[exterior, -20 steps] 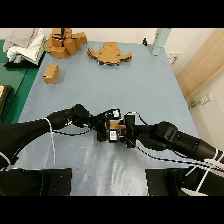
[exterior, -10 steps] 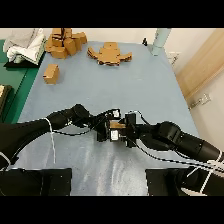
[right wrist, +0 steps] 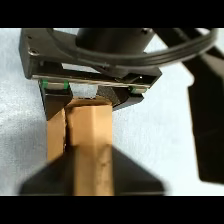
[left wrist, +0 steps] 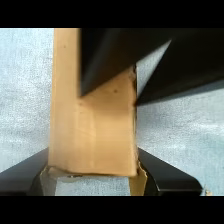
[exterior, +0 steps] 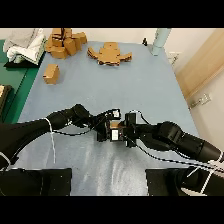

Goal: Fold the box.

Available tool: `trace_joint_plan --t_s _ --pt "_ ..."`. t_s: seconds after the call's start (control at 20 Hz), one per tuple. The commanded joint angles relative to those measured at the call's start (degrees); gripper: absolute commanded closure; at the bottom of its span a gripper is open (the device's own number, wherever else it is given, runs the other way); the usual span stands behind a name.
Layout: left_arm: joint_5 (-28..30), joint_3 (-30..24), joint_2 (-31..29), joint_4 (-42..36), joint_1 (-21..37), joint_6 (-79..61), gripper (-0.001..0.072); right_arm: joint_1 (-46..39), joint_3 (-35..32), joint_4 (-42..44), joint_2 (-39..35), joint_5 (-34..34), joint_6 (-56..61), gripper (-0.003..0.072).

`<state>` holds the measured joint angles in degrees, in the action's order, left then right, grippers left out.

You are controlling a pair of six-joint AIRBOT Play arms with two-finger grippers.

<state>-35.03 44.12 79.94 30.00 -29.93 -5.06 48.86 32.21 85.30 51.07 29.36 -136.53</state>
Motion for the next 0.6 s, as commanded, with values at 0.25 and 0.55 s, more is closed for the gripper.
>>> trace_joint_plan --t_s 0.25,0.55 --pt "0.0 0.0 0.0 0.0 0.0 0.0 0.0202 0.1 0.0 2.4 0.0 1.4 0.0 0.0502" --pt "0.0 0.0 0.0 0.0 0.0 0.0 0.0202 0.1 0.0 5.6 0.1 3.2 0.0 0.0497"
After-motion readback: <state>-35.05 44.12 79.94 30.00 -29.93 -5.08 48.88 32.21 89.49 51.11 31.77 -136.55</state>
